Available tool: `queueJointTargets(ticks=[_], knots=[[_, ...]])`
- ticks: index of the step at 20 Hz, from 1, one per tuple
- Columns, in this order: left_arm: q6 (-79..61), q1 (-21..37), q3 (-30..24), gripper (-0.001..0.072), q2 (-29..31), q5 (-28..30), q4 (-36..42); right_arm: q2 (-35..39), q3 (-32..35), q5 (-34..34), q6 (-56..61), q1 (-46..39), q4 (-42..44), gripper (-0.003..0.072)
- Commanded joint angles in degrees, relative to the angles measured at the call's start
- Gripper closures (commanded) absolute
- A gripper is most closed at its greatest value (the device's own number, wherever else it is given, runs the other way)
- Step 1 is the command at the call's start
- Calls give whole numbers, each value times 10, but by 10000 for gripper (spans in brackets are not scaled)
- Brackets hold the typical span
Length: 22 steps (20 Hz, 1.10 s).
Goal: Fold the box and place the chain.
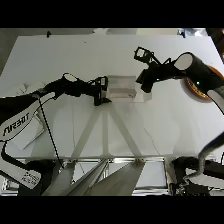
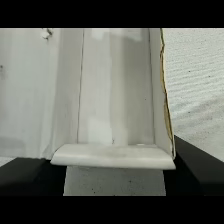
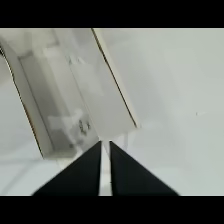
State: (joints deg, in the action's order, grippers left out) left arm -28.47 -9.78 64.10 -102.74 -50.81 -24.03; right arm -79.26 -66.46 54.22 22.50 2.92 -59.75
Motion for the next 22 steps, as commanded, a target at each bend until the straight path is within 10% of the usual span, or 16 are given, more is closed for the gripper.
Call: queueJointTargets(ticks=[1,4,14,22], knots=[[0,0,0,385,0,0,0,-5,0,54,-16,-20,-50,465],[0,0,0,385,0,0,0,-55,0,42,-110,-23,-59,366],[0,0,0,385,1,0,0,-131,0,18,-262,-22,38,371],[0,0,0,385,0,0,0,-131,0,34,-278,14,55,537]])
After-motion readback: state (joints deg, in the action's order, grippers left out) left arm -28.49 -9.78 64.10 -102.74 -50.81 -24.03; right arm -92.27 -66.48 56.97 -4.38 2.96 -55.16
